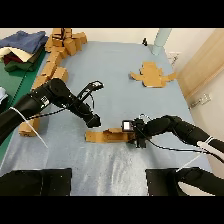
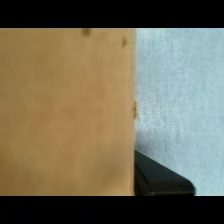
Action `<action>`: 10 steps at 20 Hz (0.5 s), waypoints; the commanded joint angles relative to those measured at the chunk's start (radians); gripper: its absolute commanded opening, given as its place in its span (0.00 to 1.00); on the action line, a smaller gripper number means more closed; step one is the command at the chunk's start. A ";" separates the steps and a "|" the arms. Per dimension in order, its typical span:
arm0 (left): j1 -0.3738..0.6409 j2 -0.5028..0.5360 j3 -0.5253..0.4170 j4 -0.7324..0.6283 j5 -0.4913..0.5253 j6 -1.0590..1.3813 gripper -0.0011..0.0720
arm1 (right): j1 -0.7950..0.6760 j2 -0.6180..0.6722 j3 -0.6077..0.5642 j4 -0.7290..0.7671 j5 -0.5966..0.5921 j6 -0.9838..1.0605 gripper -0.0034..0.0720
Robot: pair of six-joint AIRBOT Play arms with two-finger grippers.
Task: Fold the box.
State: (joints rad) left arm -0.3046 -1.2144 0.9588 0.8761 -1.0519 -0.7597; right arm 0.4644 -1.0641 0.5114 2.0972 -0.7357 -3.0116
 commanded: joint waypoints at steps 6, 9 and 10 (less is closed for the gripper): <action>0.000 0.001 0.000 0.000 -0.024 -0.005 0.80 | 0.016 -0.038 0.001 -0.012 -0.009 0.001 0.71; 0.000 0.001 0.000 0.021 -0.095 -0.031 0.03 | 0.016 -0.038 0.000 -0.007 -0.014 0.000 0.71; 0.000 0.001 -0.001 0.028 -0.119 -0.063 0.03 | 0.016 -0.038 0.000 -0.007 -0.014 0.000 0.71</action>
